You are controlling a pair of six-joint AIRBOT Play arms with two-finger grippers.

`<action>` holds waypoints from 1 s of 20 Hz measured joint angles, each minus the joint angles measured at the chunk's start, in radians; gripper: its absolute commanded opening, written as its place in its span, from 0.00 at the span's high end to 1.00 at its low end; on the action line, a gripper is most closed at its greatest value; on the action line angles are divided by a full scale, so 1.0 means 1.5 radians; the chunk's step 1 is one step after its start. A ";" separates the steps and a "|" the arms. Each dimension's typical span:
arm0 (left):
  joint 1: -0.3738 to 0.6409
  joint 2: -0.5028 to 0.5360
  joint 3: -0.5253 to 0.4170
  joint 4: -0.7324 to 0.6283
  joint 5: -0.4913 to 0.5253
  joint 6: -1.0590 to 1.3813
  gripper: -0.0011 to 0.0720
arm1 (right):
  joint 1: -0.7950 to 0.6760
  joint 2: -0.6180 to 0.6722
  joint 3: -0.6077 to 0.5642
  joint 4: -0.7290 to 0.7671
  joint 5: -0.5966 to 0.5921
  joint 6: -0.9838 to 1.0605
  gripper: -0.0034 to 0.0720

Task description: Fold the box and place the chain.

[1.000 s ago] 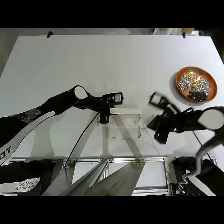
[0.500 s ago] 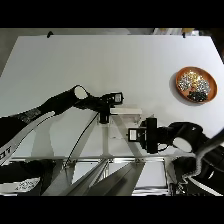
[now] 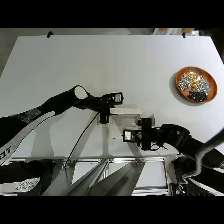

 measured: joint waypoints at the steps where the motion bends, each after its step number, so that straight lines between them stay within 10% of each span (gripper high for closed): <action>1: 0.000 0.000 0.000 0.000 0.000 0.000 0.97 | -0.004 -0.003 0.004 -0.003 -0.005 0.004 0.13; 20: 0.000 0.000 0.000 0.000 0.000 0.000 0.97 | 0.074 0.053 -0.032 -0.018 0.006 0.036 0.16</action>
